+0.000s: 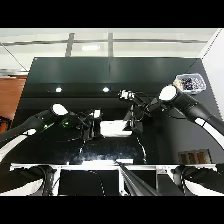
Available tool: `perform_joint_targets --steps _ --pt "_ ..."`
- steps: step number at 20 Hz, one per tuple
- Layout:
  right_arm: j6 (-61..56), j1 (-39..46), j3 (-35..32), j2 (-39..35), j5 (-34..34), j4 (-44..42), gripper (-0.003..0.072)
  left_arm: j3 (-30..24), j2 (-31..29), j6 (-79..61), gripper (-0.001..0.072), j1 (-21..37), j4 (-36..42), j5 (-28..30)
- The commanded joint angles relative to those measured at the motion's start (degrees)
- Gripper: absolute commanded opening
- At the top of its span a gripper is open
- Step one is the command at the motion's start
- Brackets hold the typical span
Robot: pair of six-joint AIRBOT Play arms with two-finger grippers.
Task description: Fold the box and place the chain.
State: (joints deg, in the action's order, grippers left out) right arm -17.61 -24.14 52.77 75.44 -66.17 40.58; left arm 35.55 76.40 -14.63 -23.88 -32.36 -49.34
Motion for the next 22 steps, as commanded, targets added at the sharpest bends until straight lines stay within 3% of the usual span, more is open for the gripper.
perform_joint_targets --steps 1,3,4,7,8,9,22 --pt "0.3 -0.6 0.0 -0.1 1.6 0.1 0.048 0.0 0.0 0.0 0.0341 0.0 0.0 0.0" --pt "-0.2 -1.7 0.0 -0.2 2.6 0.6 0.0448 0.0 0.0 0.0 0.0341 0.0 0.0 0.0" --pt "-0.2 -2.3 0.0 -0.2 2.8 1.6 0.0362 0.0 0.0 0.0 0.0341 0.0 0.0 0.0" --pt "-2.5 -3.3 0.0 -0.2 3.0 4.1 0.036 0.0 0.0 0.0 0.0341 0.0 0.0 0.0" --pt "-2.6 -3.3 0.0 -0.3 3.0 4.1 0.0264 0.0 0.0 0.0 0.0341 0.0 0.0 0.0" --pt "-2.6 -3.2 0.0 -0.5 3.0 4.1 0.0242 0.0 0.0 0.0 0.0341 0.0 0.0 0.0" --pt "-3.7 -3.2 0.0 -3.1 3.5 4.5 0.0244 0.0 0.0 0.0 0.0341 0.0 0.0 0.0"
